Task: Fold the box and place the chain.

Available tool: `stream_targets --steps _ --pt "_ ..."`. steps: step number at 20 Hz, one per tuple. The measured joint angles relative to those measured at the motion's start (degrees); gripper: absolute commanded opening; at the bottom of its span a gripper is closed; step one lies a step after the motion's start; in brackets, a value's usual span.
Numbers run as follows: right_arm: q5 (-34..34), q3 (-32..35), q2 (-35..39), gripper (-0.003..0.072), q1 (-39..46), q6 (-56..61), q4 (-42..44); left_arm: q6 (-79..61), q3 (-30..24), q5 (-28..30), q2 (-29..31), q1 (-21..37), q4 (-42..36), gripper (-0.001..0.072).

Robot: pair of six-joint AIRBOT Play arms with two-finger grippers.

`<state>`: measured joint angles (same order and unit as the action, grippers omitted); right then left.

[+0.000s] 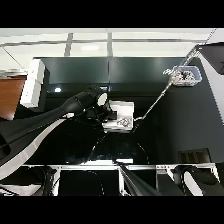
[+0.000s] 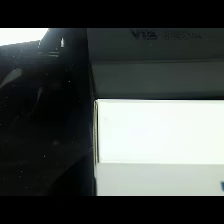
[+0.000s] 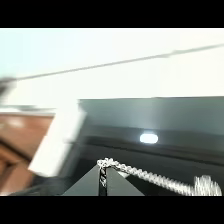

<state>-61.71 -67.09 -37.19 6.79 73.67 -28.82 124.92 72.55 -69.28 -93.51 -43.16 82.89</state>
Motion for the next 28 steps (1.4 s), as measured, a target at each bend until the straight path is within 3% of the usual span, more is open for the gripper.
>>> stream_targets --steps 5,12,18,23,24,25,26,28 --pt "0.11 0.00 -2.45 0.0011 -10.58 -1.92 5.53 0.00 0.00 0.00 0.00 0.00 -0.46 0.0029" --pt "2.27 1.79 -9.81 0.0011 -24.50 -2.54 1.14 0.00 -0.02 0.04 0.00 0.00 -0.76 0.0030" --pt "6.97 14.64 -11.72 0.0012 -25.40 1.90 -8.87 0.00 -0.02 0.04 0.00 0.00 -0.90 0.0029" --pt "15.17 25.99 -12.68 0.0015 -25.29 5.35 -9.97 0.00 -0.02 0.07 0.00 0.00 -0.92 0.0029" --pt "16.11 27.15 -13.07 0.0106 -25.29 5.70 -9.62 0.02 -0.02 0.07 0.00 0.00 -0.94 0.0030" --pt "16.74 27.96 -13.42 0.0339 -25.29 5.88 -9.46 0.00 -0.02 0.07 0.00 0.00 -0.94 0.0029" --pt "17.27 28.48 -13.68 0.0395 -25.18 5.92 -9.16 0.00 -0.02 0.07 0.00 0.00 -0.94 0.0029" --pt "17.03 28.94 -13.99 0.0394 -23.87 5.31 -9.09 0.02 -0.02 0.09 0.00 0.00 -0.94 0.0030"
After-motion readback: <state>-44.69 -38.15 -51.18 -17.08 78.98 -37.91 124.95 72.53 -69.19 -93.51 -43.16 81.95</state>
